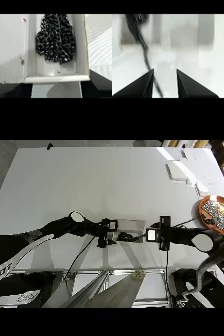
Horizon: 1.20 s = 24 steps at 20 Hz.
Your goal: Fold the box and place the chain.
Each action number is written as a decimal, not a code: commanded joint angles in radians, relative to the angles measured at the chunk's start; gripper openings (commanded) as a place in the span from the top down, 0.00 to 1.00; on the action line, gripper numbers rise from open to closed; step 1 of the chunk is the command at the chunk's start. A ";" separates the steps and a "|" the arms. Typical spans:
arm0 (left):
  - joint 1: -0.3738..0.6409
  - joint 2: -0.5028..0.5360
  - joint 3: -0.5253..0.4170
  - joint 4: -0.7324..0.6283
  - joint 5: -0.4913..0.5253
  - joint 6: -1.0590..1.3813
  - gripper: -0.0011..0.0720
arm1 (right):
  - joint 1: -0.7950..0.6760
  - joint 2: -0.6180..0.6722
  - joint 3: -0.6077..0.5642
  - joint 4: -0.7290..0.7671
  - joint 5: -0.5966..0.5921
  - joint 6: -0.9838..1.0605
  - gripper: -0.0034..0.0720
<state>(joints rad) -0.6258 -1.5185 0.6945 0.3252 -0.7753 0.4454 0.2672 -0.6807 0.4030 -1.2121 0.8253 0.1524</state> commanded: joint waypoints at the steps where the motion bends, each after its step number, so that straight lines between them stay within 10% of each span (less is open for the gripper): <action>1: 0.001 -0.001 0.001 0.000 0.000 0.000 0.61 | -0.198 -0.042 -0.001 -0.062 0.034 -0.077 0.60; 11: 0.001 -0.001 0.001 0.000 0.000 0.000 0.61 | -0.241 -0.317 0.000 -0.013 -0.068 -0.267 0.61; 24: 0.001 -0.001 0.001 0.000 0.000 0.000 0.61 | -0.241 -0.346 -0.001 0.045 0.005 -0.341 0.93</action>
<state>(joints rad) -0.6258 -1.5185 0.6945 0.3252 -0.7750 0.4450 0.0254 -1.0298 0.4030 -1.1728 0.7872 -0.1844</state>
